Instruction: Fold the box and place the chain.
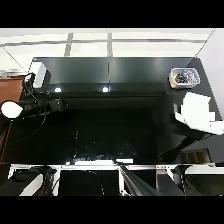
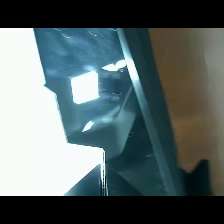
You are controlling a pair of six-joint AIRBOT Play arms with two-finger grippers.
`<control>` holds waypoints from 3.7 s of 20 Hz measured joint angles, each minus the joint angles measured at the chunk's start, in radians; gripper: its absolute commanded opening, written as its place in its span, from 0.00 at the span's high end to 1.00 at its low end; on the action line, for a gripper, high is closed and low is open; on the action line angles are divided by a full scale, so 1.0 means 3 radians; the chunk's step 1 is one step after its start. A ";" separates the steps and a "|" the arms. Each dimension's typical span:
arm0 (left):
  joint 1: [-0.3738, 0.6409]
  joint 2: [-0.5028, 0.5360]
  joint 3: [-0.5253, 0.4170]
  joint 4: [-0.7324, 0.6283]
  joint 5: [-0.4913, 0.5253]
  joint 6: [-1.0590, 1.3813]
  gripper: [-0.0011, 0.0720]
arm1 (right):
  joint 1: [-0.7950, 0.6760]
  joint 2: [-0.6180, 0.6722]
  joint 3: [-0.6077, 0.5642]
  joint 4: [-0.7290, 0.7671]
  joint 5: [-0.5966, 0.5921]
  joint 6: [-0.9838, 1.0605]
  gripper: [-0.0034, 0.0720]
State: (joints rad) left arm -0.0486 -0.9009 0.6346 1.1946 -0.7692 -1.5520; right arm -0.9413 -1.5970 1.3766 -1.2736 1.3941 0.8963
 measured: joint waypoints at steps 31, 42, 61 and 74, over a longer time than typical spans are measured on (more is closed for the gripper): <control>-0.0722 -0.2588 0.1179 -0.2681 -0.1439 0.2267 0.04 | 0.3189 0.2897 -0.3357 0.2314 -0.2068 0.0245 0.93; -0.0867 -0.3209 0.1924 -0.2408 -0.2472 0.2862 0.85 | 0.3206 0.2897 -0.3360 0.2309 -0.1967 0.0256 0.93; -0.1275 -0.2122 0.1255 -0.2185 -0.1363 0.4078 0.95 | 0.3263 0.2897 -0.2689 0.1417 -0.1470 -0.1081 0.01; -0.1567 -0.2134 0.1120 -0.1843 -0.0263 0.5202 0.95 | 0.3941 0.2754 -0.3220 0.1431 -0.1694 -0.2349 0.01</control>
State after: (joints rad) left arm -0.5186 -1.5410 0.9707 0.6418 -0.8482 0.0086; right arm 0.2409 -0.7708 0.4107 -0.8444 0.8860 0.1917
